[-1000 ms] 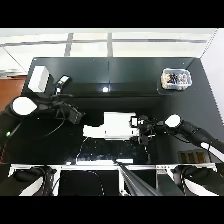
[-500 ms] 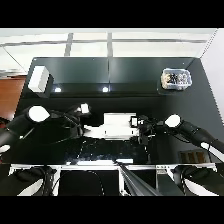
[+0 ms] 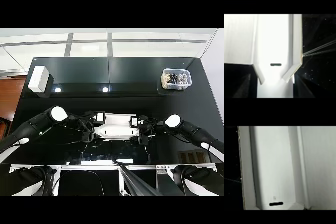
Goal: Fold the box and place the chain.
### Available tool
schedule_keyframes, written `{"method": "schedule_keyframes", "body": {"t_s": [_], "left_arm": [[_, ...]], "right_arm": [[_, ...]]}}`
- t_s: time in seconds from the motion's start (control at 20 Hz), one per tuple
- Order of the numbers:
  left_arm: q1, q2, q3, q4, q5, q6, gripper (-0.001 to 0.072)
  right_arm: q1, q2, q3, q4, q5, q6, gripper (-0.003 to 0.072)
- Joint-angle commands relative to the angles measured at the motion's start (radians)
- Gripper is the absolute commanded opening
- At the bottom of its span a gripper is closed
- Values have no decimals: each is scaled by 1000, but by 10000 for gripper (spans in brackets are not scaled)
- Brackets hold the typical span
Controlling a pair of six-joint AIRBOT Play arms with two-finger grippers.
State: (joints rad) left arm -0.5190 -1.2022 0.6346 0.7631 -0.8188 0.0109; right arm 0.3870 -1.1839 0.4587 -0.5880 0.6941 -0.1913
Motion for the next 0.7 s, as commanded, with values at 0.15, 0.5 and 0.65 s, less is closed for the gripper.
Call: {"method": "schedule_keyframes", "body": {"t_s": [0.15,0.5,0.65], "left_arm": [[-12,-18,5,-21,-2,8,235],[-51,-29,5,-174,84,9,236],[-82,-46,5,-178,87,9,237]], "right_arm": [[1,0,0,0,0,0,4],[1,0,0,0,0,0,4],[1,0,0,0,0,0,4]]}}
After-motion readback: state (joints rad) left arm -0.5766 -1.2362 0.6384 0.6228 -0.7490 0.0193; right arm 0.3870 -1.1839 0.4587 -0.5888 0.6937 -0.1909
